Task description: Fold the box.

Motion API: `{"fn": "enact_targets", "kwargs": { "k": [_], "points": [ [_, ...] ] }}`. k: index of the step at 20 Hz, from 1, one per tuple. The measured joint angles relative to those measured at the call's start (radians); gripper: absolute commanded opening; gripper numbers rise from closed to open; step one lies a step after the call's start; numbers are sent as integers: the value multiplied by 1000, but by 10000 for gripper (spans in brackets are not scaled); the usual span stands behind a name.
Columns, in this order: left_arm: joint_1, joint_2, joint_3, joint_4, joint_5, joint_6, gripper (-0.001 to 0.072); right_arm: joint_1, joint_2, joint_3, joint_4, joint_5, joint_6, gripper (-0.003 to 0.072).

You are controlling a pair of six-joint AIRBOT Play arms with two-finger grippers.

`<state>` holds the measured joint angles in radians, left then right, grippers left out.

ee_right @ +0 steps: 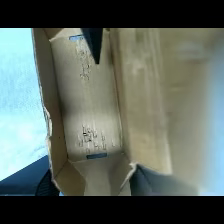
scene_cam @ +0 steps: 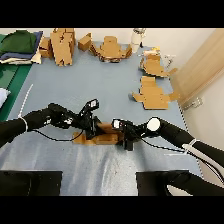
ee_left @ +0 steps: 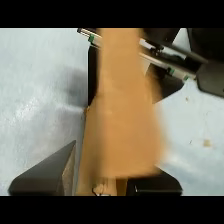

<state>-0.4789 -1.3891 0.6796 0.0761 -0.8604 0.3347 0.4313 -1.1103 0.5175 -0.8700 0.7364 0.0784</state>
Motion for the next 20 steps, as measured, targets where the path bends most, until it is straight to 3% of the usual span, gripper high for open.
{"fn": "enact_targets", "kwargs": {
  "k": [5, 9, 11, 16, 18, 20],
  "points": [
    [26, 48, 0, 35, 5, -64, 366, 0, 0, 0, -3, 6, 0, 500],
    [67, 137, 0, 175, 0, -189, 353, 0, 0, 0, -5, 6, 0, 501],
    [80, 187, 0, 297, -20, -296, 12, 0, 0, 0, -5, 7, 0, 501],
    [89, 268, 0, 582, -154, -784, 12, 0, 0, 0, -5, 7, 0, 501],
    [71, 269, 0, 603, -229, -963, 12, 0, 0, 0, -5, 7, 0, 501],
    [39, 260, 0, 542, -247, -1069, 13, 0, 0, 0, -5, 7, 0, 501]
  ]
}}
